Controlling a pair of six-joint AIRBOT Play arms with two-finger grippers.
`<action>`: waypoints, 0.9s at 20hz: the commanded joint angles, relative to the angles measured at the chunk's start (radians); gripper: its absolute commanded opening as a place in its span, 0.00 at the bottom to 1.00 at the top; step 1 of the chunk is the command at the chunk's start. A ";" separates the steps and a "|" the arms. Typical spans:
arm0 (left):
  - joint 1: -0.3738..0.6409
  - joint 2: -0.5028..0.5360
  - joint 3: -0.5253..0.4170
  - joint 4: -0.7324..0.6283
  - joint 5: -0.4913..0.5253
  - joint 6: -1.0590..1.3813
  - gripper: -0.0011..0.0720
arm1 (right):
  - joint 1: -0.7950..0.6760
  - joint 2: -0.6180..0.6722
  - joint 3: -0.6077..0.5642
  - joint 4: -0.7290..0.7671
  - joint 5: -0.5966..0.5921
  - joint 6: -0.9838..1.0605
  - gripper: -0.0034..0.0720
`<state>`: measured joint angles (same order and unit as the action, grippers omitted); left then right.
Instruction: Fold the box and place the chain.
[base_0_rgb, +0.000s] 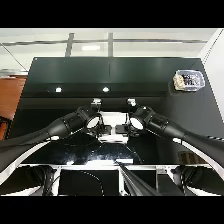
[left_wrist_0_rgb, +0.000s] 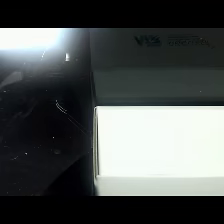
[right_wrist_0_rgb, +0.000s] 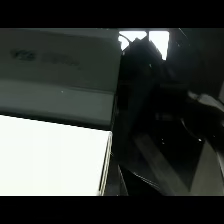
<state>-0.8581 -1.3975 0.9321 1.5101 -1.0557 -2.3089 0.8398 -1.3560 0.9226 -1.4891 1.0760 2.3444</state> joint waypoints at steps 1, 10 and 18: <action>0.001 0.000 0.000 0.000 0.000 0.000 0.06 | 0.004 -0.017 0.014 -0.011 0.031 0.031 0.29; 0.001 0.000 0.000 0.000 0.000 0.000 0.06 | 0.004 -0.044 0.014 -0.003 0.019 0.051 0.29; 0.001 0.000 0.000 -0.001 -0.001 0.000 0.06 | 0.021 -0.051 0.014 0.030 -0.026 0.063 0.11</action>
<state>-0.8581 -1.3975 0.9321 1.5097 -1.0557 -2.3096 0.8509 -1.4025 0.9363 -1.4734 1.0782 2.4058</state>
